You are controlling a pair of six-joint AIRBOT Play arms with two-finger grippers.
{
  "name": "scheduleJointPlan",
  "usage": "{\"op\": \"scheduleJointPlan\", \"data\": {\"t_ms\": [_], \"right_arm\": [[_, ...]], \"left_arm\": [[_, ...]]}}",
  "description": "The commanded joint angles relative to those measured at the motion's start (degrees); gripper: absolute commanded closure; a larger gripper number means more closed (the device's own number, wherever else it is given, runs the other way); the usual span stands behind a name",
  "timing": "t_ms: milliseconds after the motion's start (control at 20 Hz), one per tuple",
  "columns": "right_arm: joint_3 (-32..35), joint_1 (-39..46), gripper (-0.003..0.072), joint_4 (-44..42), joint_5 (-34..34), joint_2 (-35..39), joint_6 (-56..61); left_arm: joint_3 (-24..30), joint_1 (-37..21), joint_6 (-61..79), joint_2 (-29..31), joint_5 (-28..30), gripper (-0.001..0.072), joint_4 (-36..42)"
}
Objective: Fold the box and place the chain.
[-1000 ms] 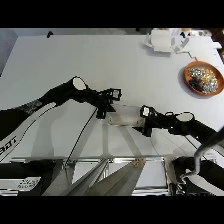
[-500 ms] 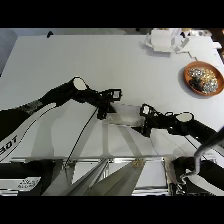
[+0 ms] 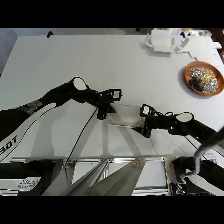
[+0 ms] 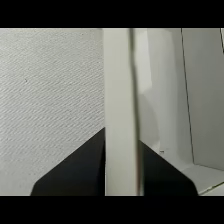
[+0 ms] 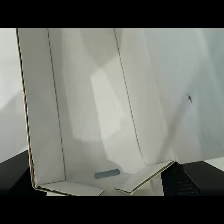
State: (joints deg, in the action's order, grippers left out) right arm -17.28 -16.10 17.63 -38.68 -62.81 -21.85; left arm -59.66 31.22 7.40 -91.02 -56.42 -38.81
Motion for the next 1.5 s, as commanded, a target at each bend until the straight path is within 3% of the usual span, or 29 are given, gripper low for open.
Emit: {"op": "scheduleJointPlan", "data": {"t_ms": [0, 150, 350, 750, 1200, 1450], "right_arm": [[-0.09, 0.04, 0.0022, 8.35, -0.11, 3.10, 4.39], [-2.97, 0.92, 0.0023, 19.80, -4.13, 4.98, 10.12], [-7.85, 8.81, 0.0002, 21.44, -13.60, 2.64, 12.31], [-8.20, 10.27, -0.0022, 19.19, -15.17, -0.31, 1.57], [-10.21, 10.27, -0.0023, 19.19, -10.01, -1.95, 2.27], [-13.25, 10.27, -0.0023, 21.27, -13.00, -1.77, 2.54]], "left_arm": [[-0.07, -0.02, 0.02, 0.02, 0.02, 0.0597, -0.02], [-0.07, -0.04, 0.02, 0.02, 0.02, 0.0597, -0.02], [-0.07, -0.04, 0.02, 0.02, 0.02, 0.0597, -0.02], [-0.07, -0.04, 0.02, 0.02, 0.02, 0.0597, -0.02], [-0.07, -0.04, 0.04, 0.02, 0.00, 0.0597, -0.02], [-0.07, -0.04, 0.04, 0.02, 0.02, 0.0597, -0.02]]}}
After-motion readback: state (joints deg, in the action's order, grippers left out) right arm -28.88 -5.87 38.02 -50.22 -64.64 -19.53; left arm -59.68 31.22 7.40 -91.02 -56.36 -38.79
